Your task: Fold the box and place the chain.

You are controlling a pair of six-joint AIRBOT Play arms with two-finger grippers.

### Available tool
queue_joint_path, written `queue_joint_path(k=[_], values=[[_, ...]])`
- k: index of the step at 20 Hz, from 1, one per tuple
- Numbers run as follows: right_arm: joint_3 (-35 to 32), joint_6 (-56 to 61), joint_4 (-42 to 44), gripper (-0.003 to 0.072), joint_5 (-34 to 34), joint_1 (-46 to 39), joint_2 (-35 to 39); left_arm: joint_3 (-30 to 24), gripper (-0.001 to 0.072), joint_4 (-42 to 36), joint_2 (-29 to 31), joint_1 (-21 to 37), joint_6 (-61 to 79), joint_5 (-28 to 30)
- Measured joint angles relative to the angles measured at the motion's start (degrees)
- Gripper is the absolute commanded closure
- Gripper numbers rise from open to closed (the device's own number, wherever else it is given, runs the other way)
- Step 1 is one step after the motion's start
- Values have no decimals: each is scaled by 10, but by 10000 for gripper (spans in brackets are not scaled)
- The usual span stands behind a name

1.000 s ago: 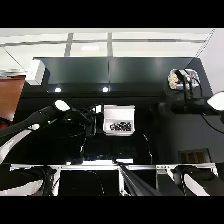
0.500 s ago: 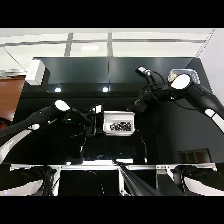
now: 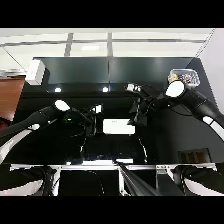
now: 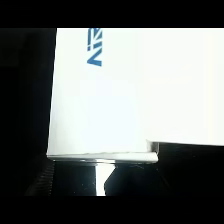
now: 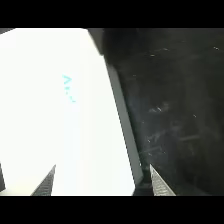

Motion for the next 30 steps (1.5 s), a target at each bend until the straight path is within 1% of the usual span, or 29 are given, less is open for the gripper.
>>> queue_joint_path(k=[3,9,12,13,14,15,16,17,21,30], values=[[-5,-15,0,35,-3,8,0,0,362,0,0,0,0,0],[-7,-23,4,36,29,18,1,0,362,0,0,0,0,0],[-7,-23,0,36,27,20,1,0,361,0,0,0,0,0],[-7,-23,-1,65,26,21,1,0,361,0,0,0,0,0],[-7,-23,-2,240,23,21,1,0,362,0,0,0,0,0],[-7,-23,-4,276,21,21,1,0,362,0,0,0,0,0],[-7,-23,-5,278,21,21,1,0,362,0,0,0,-1,0],[-7,-23,-5,407,20,21,1,0,362,0,0,0,-1,0],[-7,-23,-7,450,18,21,1,0,362,-1,0,0,-1,1],[-7,-17,-5,451,17,21,1,0,362,0,0,0,0,0]])
